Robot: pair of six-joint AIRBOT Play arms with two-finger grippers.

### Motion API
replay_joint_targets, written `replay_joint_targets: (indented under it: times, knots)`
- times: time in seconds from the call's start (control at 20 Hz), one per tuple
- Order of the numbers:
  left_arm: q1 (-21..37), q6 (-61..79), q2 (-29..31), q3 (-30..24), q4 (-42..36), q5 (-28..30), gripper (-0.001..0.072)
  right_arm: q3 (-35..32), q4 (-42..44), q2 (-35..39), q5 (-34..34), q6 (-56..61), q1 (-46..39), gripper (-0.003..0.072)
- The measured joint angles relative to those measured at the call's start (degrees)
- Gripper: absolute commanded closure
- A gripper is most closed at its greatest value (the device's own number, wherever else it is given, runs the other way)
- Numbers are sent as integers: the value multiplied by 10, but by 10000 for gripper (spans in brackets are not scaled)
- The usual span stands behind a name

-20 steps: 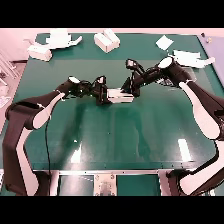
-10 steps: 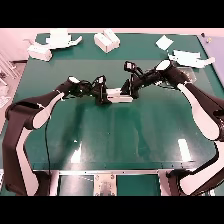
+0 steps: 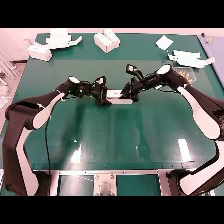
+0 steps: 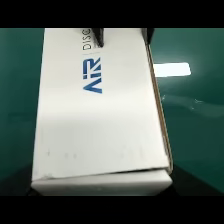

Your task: Fold the box and place the chain.

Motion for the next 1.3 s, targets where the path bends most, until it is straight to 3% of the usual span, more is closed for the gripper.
replay_joint_targets:
  times: [0.25,0.55,0.65,1.3]
  knots:
    - [-1,-2,0,0,-3,6,165,-31,81,-1,15,-49,-30,471]
    - [1,-4,0,0,-4,11,165,-56,168,-3,25,-90,-52,590]
    - [1,-4,0,0,-3,8,165,-59,174,-6,26,-94,-54,668]
    - [1,-2,0,0,-1,4,165,-61,166,-33,23,-40,-41,679]
